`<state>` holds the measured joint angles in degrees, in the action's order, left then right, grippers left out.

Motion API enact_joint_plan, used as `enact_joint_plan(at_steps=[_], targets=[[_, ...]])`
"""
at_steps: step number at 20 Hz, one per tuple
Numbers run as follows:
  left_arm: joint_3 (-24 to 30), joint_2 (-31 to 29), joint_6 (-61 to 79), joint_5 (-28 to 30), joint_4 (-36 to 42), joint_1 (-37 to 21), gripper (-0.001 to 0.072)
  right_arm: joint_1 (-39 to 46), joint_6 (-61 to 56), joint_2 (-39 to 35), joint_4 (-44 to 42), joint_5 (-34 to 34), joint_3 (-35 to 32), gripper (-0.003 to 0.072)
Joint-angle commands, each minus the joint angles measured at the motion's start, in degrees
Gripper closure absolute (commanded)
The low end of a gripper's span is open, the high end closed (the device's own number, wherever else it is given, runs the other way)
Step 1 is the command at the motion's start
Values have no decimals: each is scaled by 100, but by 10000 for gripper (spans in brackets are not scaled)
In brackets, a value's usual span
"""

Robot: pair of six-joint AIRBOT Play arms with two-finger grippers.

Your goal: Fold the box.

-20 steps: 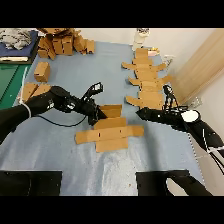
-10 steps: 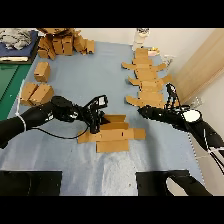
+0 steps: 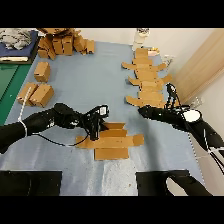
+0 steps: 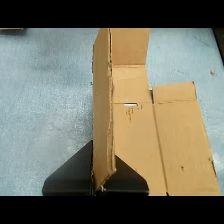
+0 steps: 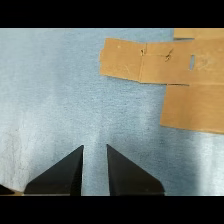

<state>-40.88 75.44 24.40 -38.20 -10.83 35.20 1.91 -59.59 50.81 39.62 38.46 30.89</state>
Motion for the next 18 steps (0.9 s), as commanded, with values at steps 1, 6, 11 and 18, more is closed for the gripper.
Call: enact_joint_plan(at_steps=[1, 6, 11, 18], targets=[[70, -20, -37, 26, 33, 17, 697, 2, 0, -4, -2, 0, 4, 461], [57, -271, 501, 450, 234, 17, 697, 2, 0, -4, -2, -22, 4, 462], [59, -306, 820, 511, 444, 20, 697, 2, -2, -4, -2, -46, 4, 462], [243, -306, 1086, 955, 398, 492, 697, 0, -2, -4, -13, -44, 2, 462]])
